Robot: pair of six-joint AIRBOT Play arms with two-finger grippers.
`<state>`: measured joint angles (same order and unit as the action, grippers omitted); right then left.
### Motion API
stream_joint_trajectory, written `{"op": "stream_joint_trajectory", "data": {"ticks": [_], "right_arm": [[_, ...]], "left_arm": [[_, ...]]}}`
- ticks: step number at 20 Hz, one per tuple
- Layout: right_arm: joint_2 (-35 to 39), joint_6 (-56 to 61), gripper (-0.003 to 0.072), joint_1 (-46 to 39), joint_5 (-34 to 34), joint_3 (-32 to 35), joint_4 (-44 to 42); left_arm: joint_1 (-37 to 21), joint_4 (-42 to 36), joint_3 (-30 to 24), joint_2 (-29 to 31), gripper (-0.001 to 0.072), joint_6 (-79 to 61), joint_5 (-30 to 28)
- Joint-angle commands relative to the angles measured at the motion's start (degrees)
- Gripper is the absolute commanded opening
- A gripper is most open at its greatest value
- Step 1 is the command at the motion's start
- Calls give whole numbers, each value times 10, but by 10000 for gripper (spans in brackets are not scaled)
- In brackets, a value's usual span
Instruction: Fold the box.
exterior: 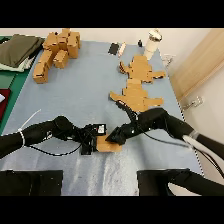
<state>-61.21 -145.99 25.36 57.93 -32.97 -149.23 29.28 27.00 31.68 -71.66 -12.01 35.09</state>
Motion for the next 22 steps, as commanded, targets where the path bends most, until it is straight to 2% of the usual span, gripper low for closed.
{"op": "stream_joint_trajectory", "data": {"ticks": [1, 3, 6, 7, 9, 10, 11, 12, 17, 20, 22], "right_arm": [[135, 37, 3, 92, -183, 51, 167], [187, 68, 3, 148, -243, 68, 289], [223, 80, 5, 227, -276, 91, 407], [223, 80, 29, 251, -278, 94, 437], [214, 80, 243, 282, -289, 96, 482], [205, 80, 305, 290, -296, 96, 496], [196, 79, 323, 291, -301, 95, 500], [187, 77, 465, 292, -308, 95, 500], [164, 65, 476, 308, -326, 95, 538], [145, 67, 451, 308, -336, 95, 552], [139, 76, 394, 308, -335, 93, 567]], "left_arm": [[0, 0, 0, 0, 607, 0, 0], [0, 0, 0, 0, 607, 0, 0], [0, 0, 0, 0, 607, 0, 0], [0, 0, 0, 0, 607, 0, 0], [0, 0, 0, 0, 606, 0, 0], [0, 0, 0, 0, 607, 0, 0], [0, 0, 0, 0, 607, 0, 0], [0, 0, 0, 0, 607, 0, 0], [0, 0, 0, 0, 607, 0, 0], [0, 0, 0, 0, 607, 0, 0], [0, 0, 0, 0, 607, 0, 0]]}}
